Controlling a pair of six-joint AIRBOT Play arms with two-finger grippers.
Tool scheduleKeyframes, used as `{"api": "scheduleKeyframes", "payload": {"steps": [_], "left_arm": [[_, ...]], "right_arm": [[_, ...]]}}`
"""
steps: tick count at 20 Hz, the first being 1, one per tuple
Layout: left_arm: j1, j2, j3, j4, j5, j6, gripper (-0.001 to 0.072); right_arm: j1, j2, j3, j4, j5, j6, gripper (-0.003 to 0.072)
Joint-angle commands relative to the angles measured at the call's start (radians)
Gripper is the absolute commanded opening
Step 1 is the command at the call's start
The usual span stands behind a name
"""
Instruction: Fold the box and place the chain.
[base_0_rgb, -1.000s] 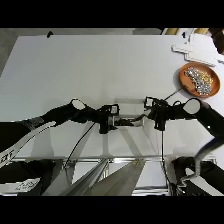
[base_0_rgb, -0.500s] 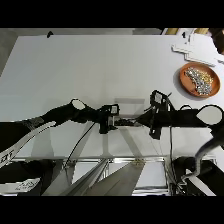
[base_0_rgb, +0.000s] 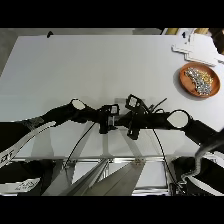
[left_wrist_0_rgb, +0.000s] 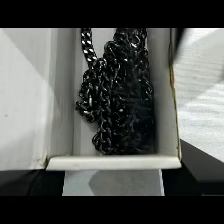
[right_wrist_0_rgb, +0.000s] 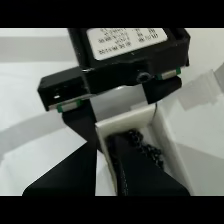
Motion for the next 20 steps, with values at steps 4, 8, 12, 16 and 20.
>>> {"api": "scheduleKeyframes", "payload": {"steps": [4,8,12,16,20], "left_arm": [[0.000,0.001,0.000,0.000,0.000,0.000,0.0206],[0.000,0.001,0.000,0.000,0.000,0.000,0.0206],[0.000,0.001,0.000,0.000,0.000,0.000,0.0206],[0.000,0.001,0.000,0.000,0.000,0.000,0.0206],[0.000,0.001,0.000,0.000,0.000,0.000,0.0206]], "right_arm": [[-0.163,0.050,0.046,-0.159,0.105,-0.003,0.0207],[-0.425,0.127,0.047,-0.349,0.317,-0.184,0.0201],[-0.539,0.080,-0.007,-0.391,0.292,-0.314,0.0206],[-0.529,-0.012,-0.052,-0.377,0.270,-0.472,0.0301],[-0.486,-0.101,-0.052,-0.311,0.260,-0.608,0.0301]]}}
